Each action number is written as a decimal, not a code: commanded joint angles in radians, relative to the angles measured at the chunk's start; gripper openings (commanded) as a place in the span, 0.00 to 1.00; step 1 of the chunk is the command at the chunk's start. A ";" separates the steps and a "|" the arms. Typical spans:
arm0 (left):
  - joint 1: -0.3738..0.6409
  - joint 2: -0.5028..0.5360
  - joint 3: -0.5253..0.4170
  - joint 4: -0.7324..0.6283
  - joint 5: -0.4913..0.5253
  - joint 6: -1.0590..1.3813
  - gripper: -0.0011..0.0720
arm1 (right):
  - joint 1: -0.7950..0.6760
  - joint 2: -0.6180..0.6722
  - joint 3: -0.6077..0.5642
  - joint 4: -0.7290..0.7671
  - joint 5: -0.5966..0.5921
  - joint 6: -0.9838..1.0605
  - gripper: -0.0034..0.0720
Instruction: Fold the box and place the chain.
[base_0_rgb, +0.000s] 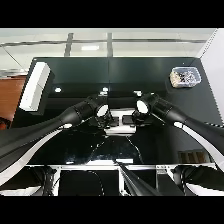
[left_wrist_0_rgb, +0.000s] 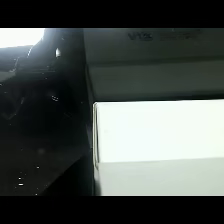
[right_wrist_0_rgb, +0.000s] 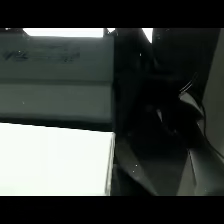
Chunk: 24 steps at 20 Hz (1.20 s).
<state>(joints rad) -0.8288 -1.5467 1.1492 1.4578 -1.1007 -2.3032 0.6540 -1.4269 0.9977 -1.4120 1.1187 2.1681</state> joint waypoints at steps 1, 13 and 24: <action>0.000 0.000 0.000 0.000 0.000 0.000 0.05 | 0.013 -0.013 0.001 0.005 0.017 0.032 0.07; 0.000 0.000 0.000 0.000 0.000 0.000 0.05 | 0.005 -0.004 0.002 0.004 0.021 -0.039 0.08; 0.000 0.000 0.000 0.057 -0.011 -0.036 0.05 | -0.073 0.435 0.002 -0.276 0.080 -0.198 0.61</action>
<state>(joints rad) -0.8288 -1.5467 1.1492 1.4982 -1.1080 -2.3238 0.6216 -1.1210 0.9985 -1.5211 1.1622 1.9953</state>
